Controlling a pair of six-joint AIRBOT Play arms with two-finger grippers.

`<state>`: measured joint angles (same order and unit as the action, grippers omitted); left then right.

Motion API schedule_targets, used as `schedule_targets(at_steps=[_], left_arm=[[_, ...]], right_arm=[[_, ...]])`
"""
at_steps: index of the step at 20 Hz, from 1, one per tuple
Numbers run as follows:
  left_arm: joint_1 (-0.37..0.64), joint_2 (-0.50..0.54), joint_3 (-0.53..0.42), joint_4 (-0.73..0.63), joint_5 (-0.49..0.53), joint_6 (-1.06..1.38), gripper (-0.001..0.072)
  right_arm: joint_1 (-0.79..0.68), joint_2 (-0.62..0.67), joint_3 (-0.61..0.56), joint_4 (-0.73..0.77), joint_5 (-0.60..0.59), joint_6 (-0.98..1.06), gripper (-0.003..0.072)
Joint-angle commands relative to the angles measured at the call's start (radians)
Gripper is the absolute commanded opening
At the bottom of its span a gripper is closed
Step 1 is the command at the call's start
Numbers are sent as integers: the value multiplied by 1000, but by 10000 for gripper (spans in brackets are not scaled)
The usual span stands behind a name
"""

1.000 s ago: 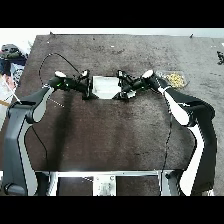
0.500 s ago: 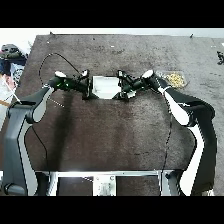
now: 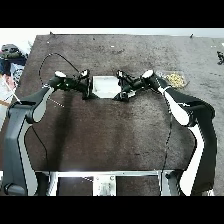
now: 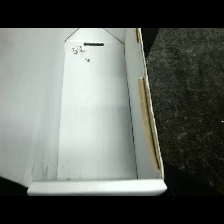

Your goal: Fold the box and place the chain.

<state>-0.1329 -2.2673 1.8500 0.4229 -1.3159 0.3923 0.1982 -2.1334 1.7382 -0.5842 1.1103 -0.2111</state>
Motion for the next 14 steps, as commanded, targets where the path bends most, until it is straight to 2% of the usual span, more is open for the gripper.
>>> schedule_targets(at_steps=[1, 14], left_arm=[[1, -1, 1, 2, -2, 0, 447], [1, -1, 1, 2, -2, 0, 447]], right_arm=[[-8, 6, 0, 4, 20, 2, 720], [-103, 154, 0, -88, 82, 56, 714]])
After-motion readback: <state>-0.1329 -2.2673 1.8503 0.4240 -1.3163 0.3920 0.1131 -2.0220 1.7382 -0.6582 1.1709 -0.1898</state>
